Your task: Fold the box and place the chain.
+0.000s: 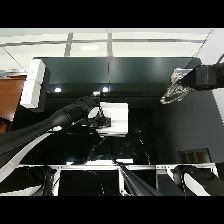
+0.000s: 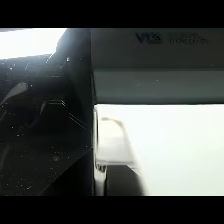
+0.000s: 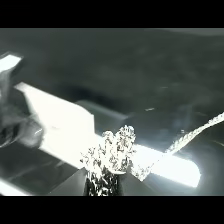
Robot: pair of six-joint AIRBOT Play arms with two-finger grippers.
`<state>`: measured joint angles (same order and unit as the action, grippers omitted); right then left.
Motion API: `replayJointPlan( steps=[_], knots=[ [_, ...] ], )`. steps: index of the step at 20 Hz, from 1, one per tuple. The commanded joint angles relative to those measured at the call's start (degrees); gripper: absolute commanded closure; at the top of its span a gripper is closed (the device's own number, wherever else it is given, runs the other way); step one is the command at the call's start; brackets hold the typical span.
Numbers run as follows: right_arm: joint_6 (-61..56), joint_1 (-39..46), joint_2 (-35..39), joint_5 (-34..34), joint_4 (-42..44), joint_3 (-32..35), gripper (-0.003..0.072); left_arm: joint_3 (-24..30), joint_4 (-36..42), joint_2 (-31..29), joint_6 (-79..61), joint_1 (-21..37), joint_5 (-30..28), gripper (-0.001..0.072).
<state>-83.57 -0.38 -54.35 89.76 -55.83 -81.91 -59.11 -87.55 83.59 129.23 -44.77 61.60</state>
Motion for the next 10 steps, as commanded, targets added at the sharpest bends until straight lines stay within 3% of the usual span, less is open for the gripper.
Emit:
replayJointPlan(
  steps=[1, 10],
  knots=[
    [-0.2, -3.4, 1.0, 0.1, 3.8, 0.7, 0.0671, 0.0, 0.0, 0.0, 0.0, 0.0, 0.0, 0.0682],
    [-1.1, -8.3, 0.9, -1.3, 5.1, 0.7, 0.0672, 0.0, 0.0, 0.0, 0.0, 0.0, 0.1, 0.0682]
  ],
)
